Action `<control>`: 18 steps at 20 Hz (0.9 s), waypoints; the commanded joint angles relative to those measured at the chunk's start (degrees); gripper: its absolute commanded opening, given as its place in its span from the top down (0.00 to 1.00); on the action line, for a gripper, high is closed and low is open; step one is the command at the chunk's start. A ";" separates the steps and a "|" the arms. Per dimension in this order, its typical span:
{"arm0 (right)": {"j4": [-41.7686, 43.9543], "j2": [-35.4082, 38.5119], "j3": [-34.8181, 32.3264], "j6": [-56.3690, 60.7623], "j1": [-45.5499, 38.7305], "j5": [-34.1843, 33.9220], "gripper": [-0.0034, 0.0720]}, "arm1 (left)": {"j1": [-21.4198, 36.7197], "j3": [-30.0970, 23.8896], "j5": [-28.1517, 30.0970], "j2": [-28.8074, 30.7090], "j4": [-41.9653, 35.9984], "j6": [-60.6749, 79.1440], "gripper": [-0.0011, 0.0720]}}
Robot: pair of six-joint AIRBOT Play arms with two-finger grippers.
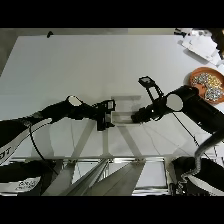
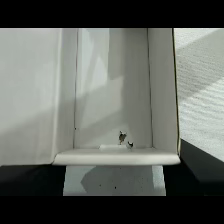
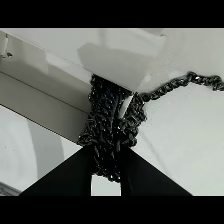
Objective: Fold the box and place the chain.
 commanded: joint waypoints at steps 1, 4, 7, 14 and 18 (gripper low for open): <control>0.28 -0.46 -1.03 0.00 -0.02 -1.90 0.93 | 0.04 0.00 0.02 0.04 0.02 0.00 0.52; 0.61 -0.46 -1.03 -0.17 -0.02 -3.41 0.88 | 0.04 0.00 0.02 0.04 0.00 0.02 0.52; 0.61 -0.44 -1.01 -0.17 -0.02 -3.37 0.60 | 0.04 0.00 0.00 0.02 0.02 0.02 0.52; -1.09 4.98 -0.98 -2.01 -2.32 -0.81 0.58 | 0.04 0.00 0.02 0.04 0.00 0.00 0.52; -1.18 7.32 -1.05 -16.68 -7.21 5.38 0.60 | 0.04 0.00 0.00 0.04 0.02 0.02 0.52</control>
